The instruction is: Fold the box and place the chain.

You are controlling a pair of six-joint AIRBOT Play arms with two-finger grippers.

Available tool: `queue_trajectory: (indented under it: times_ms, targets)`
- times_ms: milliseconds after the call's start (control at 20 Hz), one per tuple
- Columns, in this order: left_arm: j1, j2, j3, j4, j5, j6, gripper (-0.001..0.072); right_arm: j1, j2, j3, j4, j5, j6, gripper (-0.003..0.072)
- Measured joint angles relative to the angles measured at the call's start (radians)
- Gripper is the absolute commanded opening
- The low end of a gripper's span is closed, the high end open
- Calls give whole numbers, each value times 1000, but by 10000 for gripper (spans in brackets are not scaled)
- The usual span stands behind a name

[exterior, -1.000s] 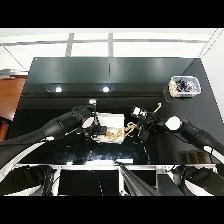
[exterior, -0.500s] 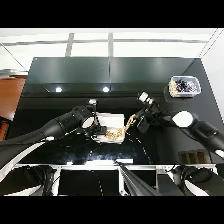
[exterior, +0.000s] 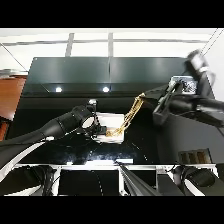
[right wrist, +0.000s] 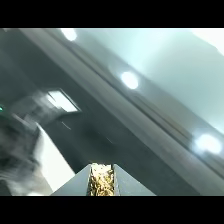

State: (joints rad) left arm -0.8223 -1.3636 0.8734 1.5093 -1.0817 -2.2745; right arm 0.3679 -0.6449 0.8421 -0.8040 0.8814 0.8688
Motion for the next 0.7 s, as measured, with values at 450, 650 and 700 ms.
queue_trajectory:
  times_ms: [450, 650, 700]
  targets:
    - [0, 0, 0, 0, 2, 1, 32, 65, 21, 50, 344, 117, -43, 23]
    - [0, 0, 0, 0, 3, 1, 32, 166, -33, 51, 367, 93, -58, 24]
    - [0, 0, 0, 0, 4, 1, 32, 185, -54, 51, 372, 86, -61, 24]
